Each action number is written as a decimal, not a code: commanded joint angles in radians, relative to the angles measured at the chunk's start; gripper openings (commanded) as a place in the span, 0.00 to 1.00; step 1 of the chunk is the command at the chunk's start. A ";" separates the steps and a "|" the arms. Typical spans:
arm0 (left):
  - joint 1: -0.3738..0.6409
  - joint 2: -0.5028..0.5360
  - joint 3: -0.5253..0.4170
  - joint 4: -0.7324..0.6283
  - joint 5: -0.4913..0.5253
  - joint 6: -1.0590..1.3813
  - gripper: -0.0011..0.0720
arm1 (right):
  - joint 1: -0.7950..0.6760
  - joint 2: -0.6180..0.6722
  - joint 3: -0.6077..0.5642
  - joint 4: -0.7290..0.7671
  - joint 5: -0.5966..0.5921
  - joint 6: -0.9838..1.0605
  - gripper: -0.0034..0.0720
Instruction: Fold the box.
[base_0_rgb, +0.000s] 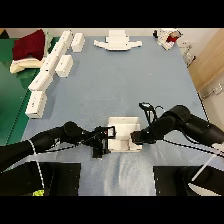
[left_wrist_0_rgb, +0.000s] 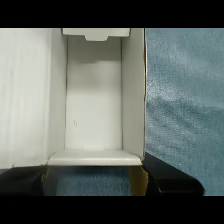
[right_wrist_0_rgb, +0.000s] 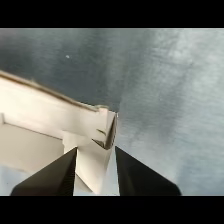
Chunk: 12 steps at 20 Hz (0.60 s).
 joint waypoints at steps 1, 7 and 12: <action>0.000 0.000 0.001 0.000 0.000 0.000 0.65 | 0.122 -0.125 0.113 -0.196 -0.130 0.239 0.52; 0.000 0.000 0.001 0.000 0.000 0.000 0.65 | 0.143 -0.220 0.148 -0.202 -0.124 0.292 0.52; 0.000 0.000 0.001 0.000 0.000 0.000 0.65 | 0.143 -0.227 0.148 -0.234 -0.119 0.334 0.51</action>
